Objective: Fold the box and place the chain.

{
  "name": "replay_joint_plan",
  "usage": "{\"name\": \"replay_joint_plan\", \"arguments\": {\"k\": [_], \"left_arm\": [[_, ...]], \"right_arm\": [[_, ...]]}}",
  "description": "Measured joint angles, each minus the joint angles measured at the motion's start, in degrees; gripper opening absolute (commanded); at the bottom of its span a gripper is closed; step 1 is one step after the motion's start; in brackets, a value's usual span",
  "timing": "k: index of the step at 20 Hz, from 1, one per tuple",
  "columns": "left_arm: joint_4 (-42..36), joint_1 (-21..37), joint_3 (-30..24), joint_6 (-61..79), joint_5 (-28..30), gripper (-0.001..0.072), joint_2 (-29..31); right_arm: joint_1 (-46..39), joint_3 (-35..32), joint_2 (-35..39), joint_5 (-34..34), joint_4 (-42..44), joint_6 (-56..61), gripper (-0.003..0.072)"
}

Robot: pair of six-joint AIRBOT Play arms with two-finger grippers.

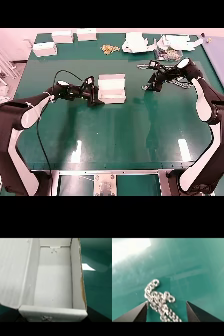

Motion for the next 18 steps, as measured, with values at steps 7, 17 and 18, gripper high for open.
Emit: {"name": "replay_joint_plan", "arguments": {"k": [7, 17, 18], "left_arm": [[0.0, 0.0, 0.0, 0.0, 0.0, 0.0290, 0.0], [0.0, 0.0, 0.0, 0.0, 0.0, 0.0290, 0.0], [0.0, 0.0, 0.0, 0.0, 0.0, 0.0290, 0.0]], "right_arm": [[0.5, 0.0, -1.2, 4.3, -3.0, 0.5, 0.0120], [1.0, 0.0, -1.4, 10.8, -3.4, 8.5, 0.0004], [1.2, 0.0, -0.9, 11.6, -3.1, 9.3, 0.0004]]}}
